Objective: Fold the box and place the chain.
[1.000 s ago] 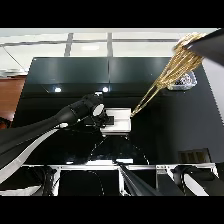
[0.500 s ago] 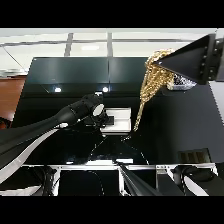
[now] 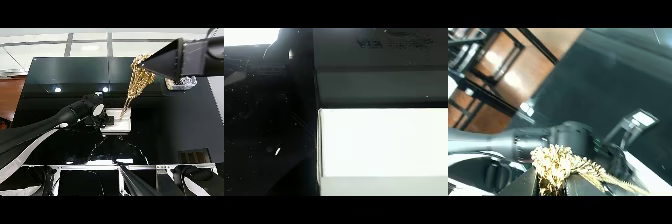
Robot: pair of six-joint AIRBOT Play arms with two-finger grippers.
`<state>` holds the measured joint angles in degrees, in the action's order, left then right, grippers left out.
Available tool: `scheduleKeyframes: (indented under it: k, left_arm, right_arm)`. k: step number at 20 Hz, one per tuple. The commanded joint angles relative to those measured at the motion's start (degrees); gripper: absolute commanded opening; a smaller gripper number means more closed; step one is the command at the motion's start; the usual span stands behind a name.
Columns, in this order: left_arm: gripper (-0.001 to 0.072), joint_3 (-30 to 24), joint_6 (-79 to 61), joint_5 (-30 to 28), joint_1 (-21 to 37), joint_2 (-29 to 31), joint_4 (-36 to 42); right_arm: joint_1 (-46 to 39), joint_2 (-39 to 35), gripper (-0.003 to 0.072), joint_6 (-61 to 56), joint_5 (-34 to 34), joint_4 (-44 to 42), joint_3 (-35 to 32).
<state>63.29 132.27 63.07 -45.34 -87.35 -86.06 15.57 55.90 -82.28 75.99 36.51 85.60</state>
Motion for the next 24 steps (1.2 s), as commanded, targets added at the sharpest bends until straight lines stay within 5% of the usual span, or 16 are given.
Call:
scheduleKeyframes:
  k: [1,4,10,22,23,24]
  left_arm:
    - [0.0029,0.02,-0.02,0.04,0.04,-0.02,-0.02]
    - [0.0029,0.02,-0.02,0.04,0.04,-0.02,-0.02]
    - [0.0029,0.02,-0.02,0.09,0.04,-0.02,-0.02]
    - [0.0029,0.02,-0.02,0.17,0.04,-0.02,0.00]
    - [0.0029,0.02,-0.02,0.15,0.04,-0.02,-0.02]
    - [0.0029,0.02,-0.02,0.11,0.04,-0.02,0.00]
  right_arm:
    - [0.26,0.79,0.0011,-0.07,2.95,3.65,-5.01]
    - [0.26,0.79,0.0012,-0.59,2.75,4.55,-13.97]
    - [3.45,0.79,0.0011,-0.68,-8.87,4.07,-29.90]
    - [12.52,8.07,0.0014,-4.09,-27.45,4.50,-37.44]
    - [13.07,9.20,0.0055,-4.07,-27.23,4.48,-37.44]
    - [13.27,9.79,0.0234,-4.00,-26.86,4.81,-37.44]
